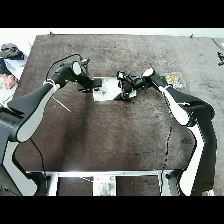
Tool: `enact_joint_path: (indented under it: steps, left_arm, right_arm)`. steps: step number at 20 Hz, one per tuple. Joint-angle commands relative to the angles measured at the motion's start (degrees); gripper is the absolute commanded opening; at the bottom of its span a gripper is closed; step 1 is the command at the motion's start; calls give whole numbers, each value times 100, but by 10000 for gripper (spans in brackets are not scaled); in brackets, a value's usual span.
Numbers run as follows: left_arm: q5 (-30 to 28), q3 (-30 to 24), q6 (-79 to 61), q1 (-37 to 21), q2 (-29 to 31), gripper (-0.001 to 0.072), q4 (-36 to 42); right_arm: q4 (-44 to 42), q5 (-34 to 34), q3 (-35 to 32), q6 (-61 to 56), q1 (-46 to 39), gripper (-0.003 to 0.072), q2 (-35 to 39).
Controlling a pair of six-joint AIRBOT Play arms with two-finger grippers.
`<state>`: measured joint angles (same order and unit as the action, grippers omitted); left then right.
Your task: Fold the box and place the chain.
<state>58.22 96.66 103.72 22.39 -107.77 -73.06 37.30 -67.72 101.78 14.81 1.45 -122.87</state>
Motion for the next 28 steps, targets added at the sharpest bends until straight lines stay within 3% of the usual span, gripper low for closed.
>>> enact_joint_path:
  steps: [1,5,11,22,23,28]
  left_arm:
    - [527,463,1064,151,-142,373,-828]
    - [1329,1169,1176,264,-623,363,-951]
    - [1906,1851,1346,442,-1095,353,-1419]
    - [1963,1899,1585,507,-1239,343,-1923]
    - [1952,1902,1574,507,-1281,289,-1917]
    - [1917,1904,1478,507,-1318,272,-1987]
  right_arm:
    - [0,-2,2,-4,4,274,0]
    - [0,-2,2,-4,4,274,0]
    - [0,-2,2,-4,4,274,0]
    - [0,-2,2,-4,4,274,0]
    - [-2,0,2,-4,4,274,0]
    - [0,0,2,-4,4,274,0]
